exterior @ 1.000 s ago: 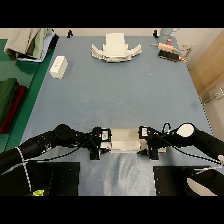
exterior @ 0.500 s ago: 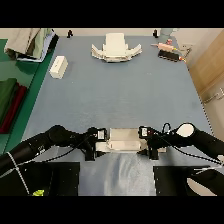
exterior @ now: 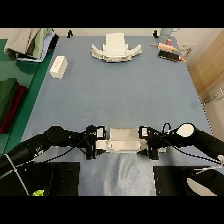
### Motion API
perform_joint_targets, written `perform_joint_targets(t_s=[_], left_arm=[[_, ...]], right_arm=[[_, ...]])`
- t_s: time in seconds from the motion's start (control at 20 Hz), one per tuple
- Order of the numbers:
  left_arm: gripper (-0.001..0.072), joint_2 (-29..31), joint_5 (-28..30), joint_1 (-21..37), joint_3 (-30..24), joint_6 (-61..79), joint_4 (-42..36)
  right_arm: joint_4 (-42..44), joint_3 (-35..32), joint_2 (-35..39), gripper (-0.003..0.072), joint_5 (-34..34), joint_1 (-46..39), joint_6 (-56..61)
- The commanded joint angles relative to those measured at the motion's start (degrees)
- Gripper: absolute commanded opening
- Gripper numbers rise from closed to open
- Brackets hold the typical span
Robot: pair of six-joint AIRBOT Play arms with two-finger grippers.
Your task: Fold the box.
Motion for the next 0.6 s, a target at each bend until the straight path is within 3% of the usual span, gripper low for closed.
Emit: perform_joint_targets(t_s=[0.0, 0.05, 0.1, 0.2, 0.35, 0.55], left_arm=[[0.0574, -1.31, 2.99, -1.75, -0.02, 4.24, -5.66], [0.0524, -2.12, 3.06, -1.97, -0.02, 5.01, -6.97], [0.03, -2.95, 3.06, -2.23, -0.02, 5.88, -7.41], [0.0271, -4.26, 3.17, -2.23, 0.09, 6.67, -7.67], [0.0164, -5.51, 3.17, -2.23, 1.2, 6.73, -8.31], [0.0164, -7.15, 3.06, -2.23, 2.36, 6.86, -9.22]], right_arm=[[0.0, 0.02, 0.02, 0.0545, 0.0, 0.02, 0.02], [0.0, 0.02, 0.02, 0.0545, 0.0, 0.02, 0.0], [0.0, 0.02, 0.0, 0.0545, 0.0, 0.02, 0.0], [0.0, 0.02, 0.02, 0.0545, 0.0, 0.02, 0.0], [0.0, 0.02, 0.02, 0.0545, 0.0, 0.02, 0.0], [0.0, 0.02, 0.02, 0.0545, -0.02, 0.02, 0.0]])
